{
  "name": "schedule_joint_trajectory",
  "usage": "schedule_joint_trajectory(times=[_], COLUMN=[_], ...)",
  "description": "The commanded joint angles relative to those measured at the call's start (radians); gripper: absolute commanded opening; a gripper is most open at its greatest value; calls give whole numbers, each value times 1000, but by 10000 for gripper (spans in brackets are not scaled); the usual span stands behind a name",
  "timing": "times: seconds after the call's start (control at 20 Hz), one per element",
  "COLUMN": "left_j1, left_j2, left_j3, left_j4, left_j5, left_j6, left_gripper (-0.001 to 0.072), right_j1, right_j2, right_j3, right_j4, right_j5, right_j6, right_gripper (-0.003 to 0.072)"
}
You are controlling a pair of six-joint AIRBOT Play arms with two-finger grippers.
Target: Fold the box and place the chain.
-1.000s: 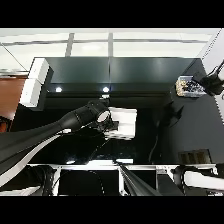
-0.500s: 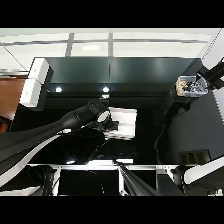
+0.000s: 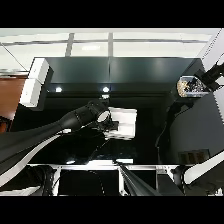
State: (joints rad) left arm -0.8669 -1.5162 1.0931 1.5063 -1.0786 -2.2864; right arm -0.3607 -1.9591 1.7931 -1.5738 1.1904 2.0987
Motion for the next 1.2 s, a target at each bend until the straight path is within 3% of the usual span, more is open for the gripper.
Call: schedule_joint_trajectory(times=[0.0, 0.05, 0.1, 0.15, 0.2, 0.65, 0.85, 1.0, 1.15], left_j1=[0, 0, 0, 0, 0, 1, 1, 5, 18], left_j2=[-1, -1, -1, -1, -1, -1, -1, -1, -1], left_j3=[0, 0, 0, 0, 0, 0, 0, 0, 0], left_j4=[0, 0, 0, 0, 0, 1, 1, 4, 4], left_j5=[0, 0, 0, 2, 2, 4, 5, 5, 5], left_j6=[0, 0, 0, 0, 0, 0, 0, 0, 0], left_gripper=[28, 28, 28, 28, 28, 28, 28, 28, 28], right_j1=[-1, -1, -1, -1, -1, -1, 0, 19, 21], right_j2=[-9, -9, -9, -8, 0, 375, 555, 672, 777], right_j3=[1, 1, 2, 2, 2, 1, 1, 1, 1], right_j4=[8, 8, 8, 14, 22, 55, 186, 203, 346], right_j5=[19, 31, 45, 61, 75, 61, 63, 64, 101], right_j6=[-16, -29, -48, -71, -116, -425, -488, -494, -529], right_gripper=[470, 359, 178, 69, 13, 9, 8, 8, 8])
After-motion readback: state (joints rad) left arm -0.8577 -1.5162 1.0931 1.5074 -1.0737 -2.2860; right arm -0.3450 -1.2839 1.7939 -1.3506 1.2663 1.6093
